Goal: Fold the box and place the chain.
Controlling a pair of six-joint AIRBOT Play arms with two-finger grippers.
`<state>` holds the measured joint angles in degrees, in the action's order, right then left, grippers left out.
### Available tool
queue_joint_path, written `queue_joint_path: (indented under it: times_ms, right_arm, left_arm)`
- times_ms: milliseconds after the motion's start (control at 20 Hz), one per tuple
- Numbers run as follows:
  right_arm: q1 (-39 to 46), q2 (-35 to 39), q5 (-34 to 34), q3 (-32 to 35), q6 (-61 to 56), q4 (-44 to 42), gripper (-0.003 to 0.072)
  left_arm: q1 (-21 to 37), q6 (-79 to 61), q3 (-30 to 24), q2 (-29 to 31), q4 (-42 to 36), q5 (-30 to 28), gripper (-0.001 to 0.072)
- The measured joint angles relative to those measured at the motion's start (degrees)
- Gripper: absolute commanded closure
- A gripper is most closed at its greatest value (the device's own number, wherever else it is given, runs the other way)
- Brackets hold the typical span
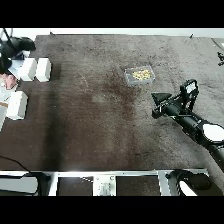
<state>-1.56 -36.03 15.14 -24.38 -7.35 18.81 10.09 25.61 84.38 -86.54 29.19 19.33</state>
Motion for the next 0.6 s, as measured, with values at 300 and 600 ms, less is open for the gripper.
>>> queue_joint_path:
  times_ms: [300,600]
  right_arm:
    - [0.0,0.0,0.0,0.0,0.0,0.0,0.0692]
    - [0.0,0.0,0.0,0.0,0.0,0.0,0.0693]
  left_arm:
    - [-0.1,0.8,-8.3,17.2,-3.7,2.3,0.0702]
    - [-0.1,-3.1,-30.2,39.8,-4.9,-5.9,0.0702]
